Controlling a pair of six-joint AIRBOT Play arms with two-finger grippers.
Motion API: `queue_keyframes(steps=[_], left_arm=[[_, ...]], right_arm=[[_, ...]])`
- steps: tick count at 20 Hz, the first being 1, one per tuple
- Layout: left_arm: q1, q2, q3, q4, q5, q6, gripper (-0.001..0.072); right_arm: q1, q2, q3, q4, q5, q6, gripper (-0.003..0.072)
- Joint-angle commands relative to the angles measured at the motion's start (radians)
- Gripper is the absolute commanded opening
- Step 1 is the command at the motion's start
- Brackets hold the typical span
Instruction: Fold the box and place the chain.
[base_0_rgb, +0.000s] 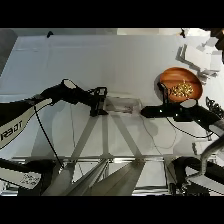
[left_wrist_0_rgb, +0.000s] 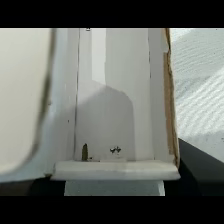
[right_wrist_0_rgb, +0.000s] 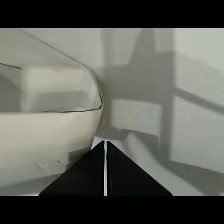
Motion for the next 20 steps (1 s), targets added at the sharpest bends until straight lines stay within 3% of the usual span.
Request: queue_keyframes(steps=[1,8,9,11,13,15,19,20], left_arm=[[0.000,0.000,0.001,0.000,0.000,0.000,0.0433],[0.000,0.000,0.001,0.000,0.000,0.000,0.0433],[0.000,0.000,0.001,0.000,0.000,0.000,0.0433],[0.000,0.000,0.001,0.000,0.000,0.000,0.0433],[0.000,0.000,0.001,0.000,0.000,0.000,0.0433],[0.000,0.000,0.001,0.000,0.000,0.000,0.0433],[0.000,0.000,0.001,0.000,0.000,0.000,0.0433],[0.000,0.000,0.001,0.000,0.000,0.000,0.0433]], right_arm=[[0.006,-0.002,-0.001,0.159,0.029,-0.070,0.0004],[0.006,0.066,-0.001,0.218,0.022,-0.070,0.0011],[0.006,0.075,-0.001,0.218,0.024,-0.070,0.0051],[0.006,0.077,-0.001,0.211,0.037,-0.070,0.0200],[0.006,0.077,-0.001,0.177,0.030,-0.070,0.0210],[0.006,0.077,-0.001,0.132,0.014,-0.070,0.0396],[0.006,0.077,-0.001,0.108,0.012,-0.060,0.0422],[0.006,0.077,-0.001,0.111,0.017,-0.048,0.0470]])
